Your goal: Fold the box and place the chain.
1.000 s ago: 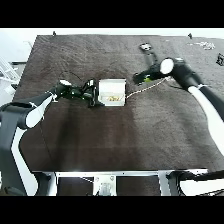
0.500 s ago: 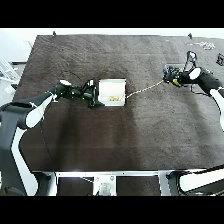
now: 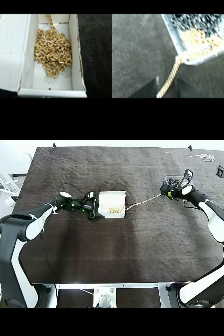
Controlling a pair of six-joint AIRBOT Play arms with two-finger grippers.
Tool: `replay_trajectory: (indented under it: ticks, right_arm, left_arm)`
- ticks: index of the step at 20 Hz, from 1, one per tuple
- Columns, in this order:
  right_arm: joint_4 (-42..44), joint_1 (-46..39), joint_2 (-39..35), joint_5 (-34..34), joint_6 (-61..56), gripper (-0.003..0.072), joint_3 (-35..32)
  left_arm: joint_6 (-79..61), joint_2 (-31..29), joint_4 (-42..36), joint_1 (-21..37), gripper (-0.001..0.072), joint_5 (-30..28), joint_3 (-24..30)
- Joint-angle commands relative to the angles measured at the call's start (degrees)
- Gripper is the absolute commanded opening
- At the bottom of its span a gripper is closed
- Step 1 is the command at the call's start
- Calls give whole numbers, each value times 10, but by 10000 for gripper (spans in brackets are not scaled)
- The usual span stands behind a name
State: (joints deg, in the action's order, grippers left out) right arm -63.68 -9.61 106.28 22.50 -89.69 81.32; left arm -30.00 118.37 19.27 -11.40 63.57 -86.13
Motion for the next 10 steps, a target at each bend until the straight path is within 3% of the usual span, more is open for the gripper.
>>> replay_trajectory:
  ticks: [1, 2, 6, 10]
  right_arm:
    - [26, 1, 13, -17, 24, 136, 20]
    - [26, 1, 13, -30, 24, -1, 20]
    - [26, 6, -21, -2, 23, 1, 21]
    - [26, 55, -159, 3, 68, 2, 21]
  left_arm:
    - [0, 0, 0, 1, 542, 0, 0]
    - [0, 0, 0, 1, 542, 0, 0]
    - [0, 0, 0, 1, 543, 0, 0]
    - [0, 0, 0, 1, 542, 1, 0]
